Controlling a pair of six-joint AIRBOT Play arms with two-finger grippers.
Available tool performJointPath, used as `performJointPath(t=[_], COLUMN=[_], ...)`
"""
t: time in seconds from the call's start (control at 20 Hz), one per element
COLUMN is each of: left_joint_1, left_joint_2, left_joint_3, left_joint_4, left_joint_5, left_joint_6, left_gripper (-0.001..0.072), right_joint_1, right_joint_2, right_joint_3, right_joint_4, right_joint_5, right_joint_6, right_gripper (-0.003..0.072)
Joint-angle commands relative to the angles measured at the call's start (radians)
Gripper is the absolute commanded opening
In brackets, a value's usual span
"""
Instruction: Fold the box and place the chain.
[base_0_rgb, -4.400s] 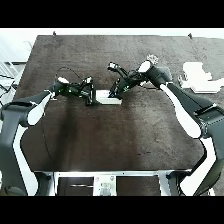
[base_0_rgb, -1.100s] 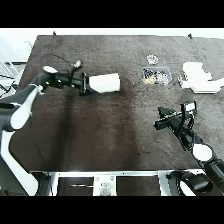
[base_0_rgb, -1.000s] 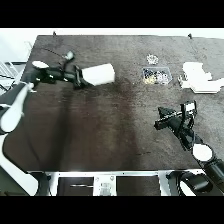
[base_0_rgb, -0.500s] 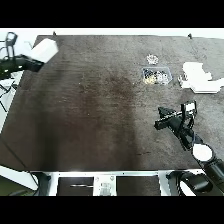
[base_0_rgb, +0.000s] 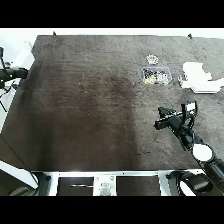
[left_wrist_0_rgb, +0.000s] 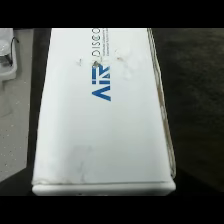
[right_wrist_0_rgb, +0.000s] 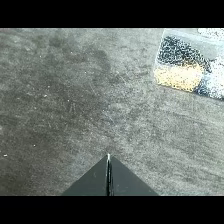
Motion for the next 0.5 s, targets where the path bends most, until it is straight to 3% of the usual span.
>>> performJointPath(t=[0.0,0.45], left_joint_1=[0.004,0.004], left_joint_2=[-0.051,-0.147], left_joint_3=[0.001,0.001], left_joint_4=[0.003,-0.004], left_joint_5=[0.074,0.098], left_joint_6=[0.019,0.049], left_gripper=[0.0016,0.0018], right_joint_1=[0.0,0.0], right_joint_2=[0.0,0.0], right_joint_3=[-0.001,-0.016], right_joint_4=[0.0,0.001], right_joint_5=[0.0,0.0], right_joint_6=[0.027,0.026], right_gripper=[0.0011,0.0011])
